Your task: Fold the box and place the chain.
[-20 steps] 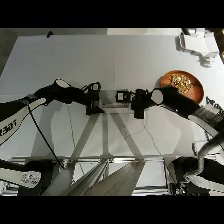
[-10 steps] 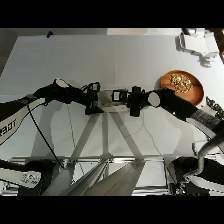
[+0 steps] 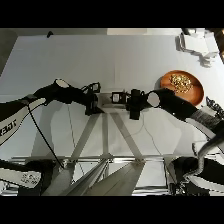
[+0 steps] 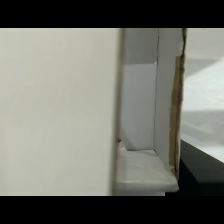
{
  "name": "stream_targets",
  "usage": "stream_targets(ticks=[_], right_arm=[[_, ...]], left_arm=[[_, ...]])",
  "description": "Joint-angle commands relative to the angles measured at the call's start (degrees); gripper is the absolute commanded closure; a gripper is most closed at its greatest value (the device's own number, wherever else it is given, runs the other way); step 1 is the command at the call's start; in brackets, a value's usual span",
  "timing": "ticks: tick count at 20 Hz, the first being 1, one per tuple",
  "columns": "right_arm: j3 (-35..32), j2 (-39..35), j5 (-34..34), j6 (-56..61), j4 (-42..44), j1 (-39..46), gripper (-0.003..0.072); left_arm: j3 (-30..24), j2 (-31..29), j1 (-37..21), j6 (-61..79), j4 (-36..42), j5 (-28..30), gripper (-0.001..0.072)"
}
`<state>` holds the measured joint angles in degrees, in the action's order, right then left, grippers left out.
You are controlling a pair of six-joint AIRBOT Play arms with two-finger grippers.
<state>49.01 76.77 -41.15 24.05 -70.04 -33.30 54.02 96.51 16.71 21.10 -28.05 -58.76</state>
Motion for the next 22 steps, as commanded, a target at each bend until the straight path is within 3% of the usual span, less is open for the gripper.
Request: stream_targets(ticks=[1,6,10,11,13,17,22], right_arm=[[0.0,0.0,-9.1,-0.1,-0.3,0.0,0.0472],[-0.1,-0.7,-10.4,0.2,-0.5,0.0,0.0464],[-0.1,-6.1,-10.4,2.4,-3.7,0.0,0.0474],[-0.1,-8.5,-10.5,4.7,-5.6,0.0,0.0507],[-0.1,-13.5,-10.5,9.9,-7.2,1.2,0.0677],[-0.1,-20.1,-11.0,25.9,-7.1,10.8,0.0677],[-5.1,-20.3,-14.6,47.0,-2.7,26.5,0.0680]], left_arm=[[0.0,0.0,-0.1,-0.2,0.2,0.3,0.0523],[0.0,0.0,-0.1,-0.2,0.2,0.2,0.0523],[0.0,0.0,-0.1,-0.2,0.2,0.3,0.0523],[0.0,0.0,-0.1,-0.2,0.2,0.3,0.0523],[0.0,0.0,-0.1,-0.2,0.2,0.2,0.0523],[0.0,0.0,-0.1,-0.2,0.2,0.3,0.0523],[0.0,0.0,-0.1,-0.2,0.2,0.3,0.0523]])
